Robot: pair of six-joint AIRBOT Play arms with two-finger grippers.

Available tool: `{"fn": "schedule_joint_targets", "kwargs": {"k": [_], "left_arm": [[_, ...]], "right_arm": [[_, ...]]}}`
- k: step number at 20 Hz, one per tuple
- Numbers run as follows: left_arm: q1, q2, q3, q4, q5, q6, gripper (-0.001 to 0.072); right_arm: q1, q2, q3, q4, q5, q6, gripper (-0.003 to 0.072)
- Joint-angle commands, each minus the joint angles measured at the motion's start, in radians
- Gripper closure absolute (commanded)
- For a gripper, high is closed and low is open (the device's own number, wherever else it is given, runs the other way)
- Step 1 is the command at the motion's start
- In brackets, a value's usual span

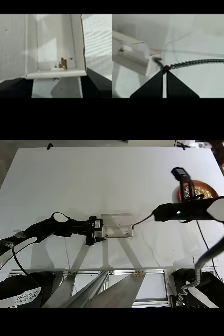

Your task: Fold the box and place the chain.

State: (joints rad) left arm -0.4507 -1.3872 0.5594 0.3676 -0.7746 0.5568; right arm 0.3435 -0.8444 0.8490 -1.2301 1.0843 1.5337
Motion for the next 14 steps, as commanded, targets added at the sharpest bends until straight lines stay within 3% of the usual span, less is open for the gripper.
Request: {"fn": "schedule_joint_targets", "kwargs": {"k": [1,7,14], "left_arm": [[0.000,0.001,0.000,0.000,0.000,0.000,0.0456],[0.000,0.001,0.000,0.000,0.000,0.000,0.0456],[0.000,0.001,0.000,0.000,0.000,0.000,0.0456]], "right_arm": [[0.201,0.003,0.000,0.003,-0.070,0.098,0.0679],[0.444,-0.031,0.000,-0.041,-0.239,0.224,0.0679],[0.545,-0.172,0.000,-0.040,-0.409,0.251,0.0679]]}}
